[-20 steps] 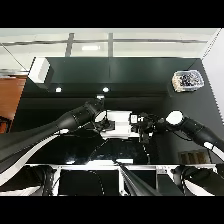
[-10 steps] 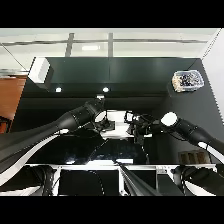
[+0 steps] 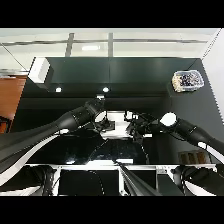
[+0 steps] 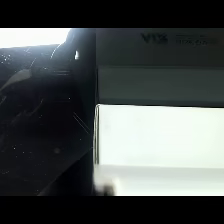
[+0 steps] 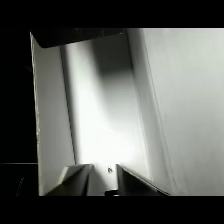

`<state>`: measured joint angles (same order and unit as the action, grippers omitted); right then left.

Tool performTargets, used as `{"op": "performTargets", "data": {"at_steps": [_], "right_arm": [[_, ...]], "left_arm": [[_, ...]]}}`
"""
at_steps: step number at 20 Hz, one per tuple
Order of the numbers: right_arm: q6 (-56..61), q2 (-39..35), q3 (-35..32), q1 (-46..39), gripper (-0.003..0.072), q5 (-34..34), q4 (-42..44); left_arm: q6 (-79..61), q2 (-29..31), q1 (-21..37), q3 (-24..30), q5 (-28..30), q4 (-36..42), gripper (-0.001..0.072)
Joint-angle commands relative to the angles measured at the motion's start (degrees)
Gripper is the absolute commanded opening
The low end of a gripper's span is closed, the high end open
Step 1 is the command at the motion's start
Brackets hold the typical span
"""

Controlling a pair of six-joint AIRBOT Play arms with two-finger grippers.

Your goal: Fold the box and place the chain.

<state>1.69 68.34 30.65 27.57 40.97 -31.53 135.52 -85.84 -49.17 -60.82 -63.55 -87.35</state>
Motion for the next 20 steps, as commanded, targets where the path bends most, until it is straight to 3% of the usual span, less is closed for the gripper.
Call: {"op": "performTargets", "data": {"at_steps": [1,2,3,6,10,13,15,16,20], "right_arm": [[0.61,0.04,0.02,0.04,0.0182,-0.17,-0.02],[1.40,0.04,0.02,0.04,0.0044,-0.13,-0.07],[3.48,0.02,0.04,0.04,0.0014,-0.07,-0.11],[24.28,-2.95,0.83,-2.34,0.0014,3.04,-6.67],[56.76,-13.42,6.34,-16.13,0.0015,20.65,-26.05],[75.89,-17.77,3.48,-30.29,0.0015,17.20,-34.71],[87.93,-17.35,-1.57,-36.61,0.0015,11.74,-33.27],[88.48,-16.57,-3.91,-38.01,0.0015,10.62,-30.53],[74.82,-7.63,-6.62,-35.23,0.0015,15.34,-14.53]], "left_arm": [[-0.07,-0.04,0.00,0.00,0.04,-0.02,0.0029],[-0.07,-0.04,0.00,0.00,0.04,-0.02,0.0028],[-0.07,-0.04,0.00,0.00,0.07,-0.02,0.0029],[-0.07,-0.04,0.02,0.00,0.02,-0.02,0.0029],[-0.22,-0.07,0.09,0.02,-0.15,-0.09,0.0029],[-0.20,-0.07,0.13,0.00,-0.15,-0.22,0.0029],[-0.22,-0.07,0.13,0.02,-0.17,-0.24,0.0029],[-0.22,-0.07,0.13,0.00,-0.15,-0.24,0.0029],[-0.22,-0.07,0.13,0.00,-0.22,-0.24,0.0028]]}}
